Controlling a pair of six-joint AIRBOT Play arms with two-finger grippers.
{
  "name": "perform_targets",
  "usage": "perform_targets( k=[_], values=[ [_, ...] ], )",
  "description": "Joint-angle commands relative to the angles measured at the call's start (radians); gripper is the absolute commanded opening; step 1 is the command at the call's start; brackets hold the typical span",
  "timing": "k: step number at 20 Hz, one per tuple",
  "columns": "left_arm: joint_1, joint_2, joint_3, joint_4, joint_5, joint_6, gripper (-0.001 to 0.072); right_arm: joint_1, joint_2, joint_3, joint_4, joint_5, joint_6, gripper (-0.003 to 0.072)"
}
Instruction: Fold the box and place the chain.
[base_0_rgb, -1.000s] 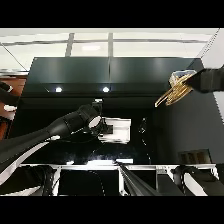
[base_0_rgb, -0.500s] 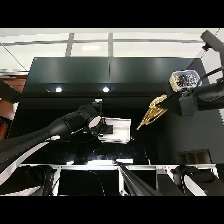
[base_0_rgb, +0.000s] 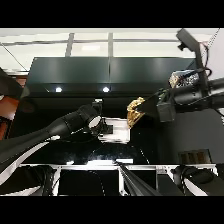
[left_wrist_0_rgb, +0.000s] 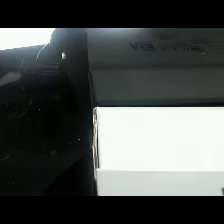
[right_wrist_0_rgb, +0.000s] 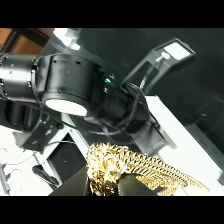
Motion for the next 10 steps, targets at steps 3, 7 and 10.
perform_targets(
  k=[3, 7, 10],
  values=[
    [0.0, 0.001, 0.0, 0.0, 0.0, 0.0, 0.0025, 0.053, -0.053, -0.015, -0.018, -0.04, 0.002, 0.0004],
    [0.0, 0.001, 0.0, 0.0, 0.0, 0.0, 0.0026, 0.053, -0.054, -0.114, -0.057, -0.032, 0.004, 0.0004],
    [0.0, 0.001, 0.0, 0.0, 0.0, 0.0, 0.0026, 0.053, -0.054, -0.182, -0.045, -0.042, 0.007, 0.0004]
  ],
)
